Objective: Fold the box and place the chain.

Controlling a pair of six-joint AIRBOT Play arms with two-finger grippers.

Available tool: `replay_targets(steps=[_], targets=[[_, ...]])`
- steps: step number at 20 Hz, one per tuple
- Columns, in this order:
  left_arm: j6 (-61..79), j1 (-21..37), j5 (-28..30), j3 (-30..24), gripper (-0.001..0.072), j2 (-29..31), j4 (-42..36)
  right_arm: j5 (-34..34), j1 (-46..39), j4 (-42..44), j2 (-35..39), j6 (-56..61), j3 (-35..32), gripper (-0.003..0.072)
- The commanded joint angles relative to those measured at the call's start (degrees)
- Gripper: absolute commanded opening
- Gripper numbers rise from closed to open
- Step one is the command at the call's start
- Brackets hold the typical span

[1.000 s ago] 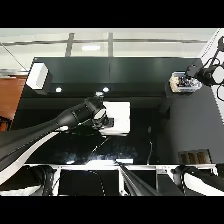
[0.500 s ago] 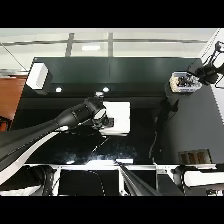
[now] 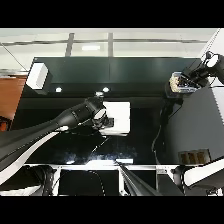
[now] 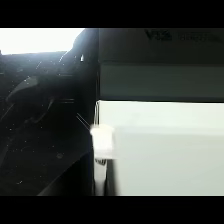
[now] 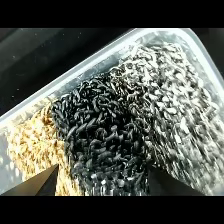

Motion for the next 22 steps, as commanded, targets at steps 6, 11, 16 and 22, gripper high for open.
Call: replay_targets(steps=[6,11,16,22], targets=[[0.00,0.04,-0.07,0.02,0.0025,0.00,0.00,2.95,-0.17,0.48,-2.34,-1.60,1.79,0.0009],[0.00,0.04,-0.04,0.04,0.0025,0.00,0.00,9.22,-0.17,0.44,5.18,-8.26,4.81,0.0007],[0.00,0.04,-0.02,0.04,0.0025,0.00,0.00,9.64,-0.17,0.68,15.30,-11.41,4.81,0.0007],[0.00,0.04,-0.02,0.04,0.0025,0.00,-0.26,14.45,0.26,8.85,25.29,-20.94,5.75,0.0006]])
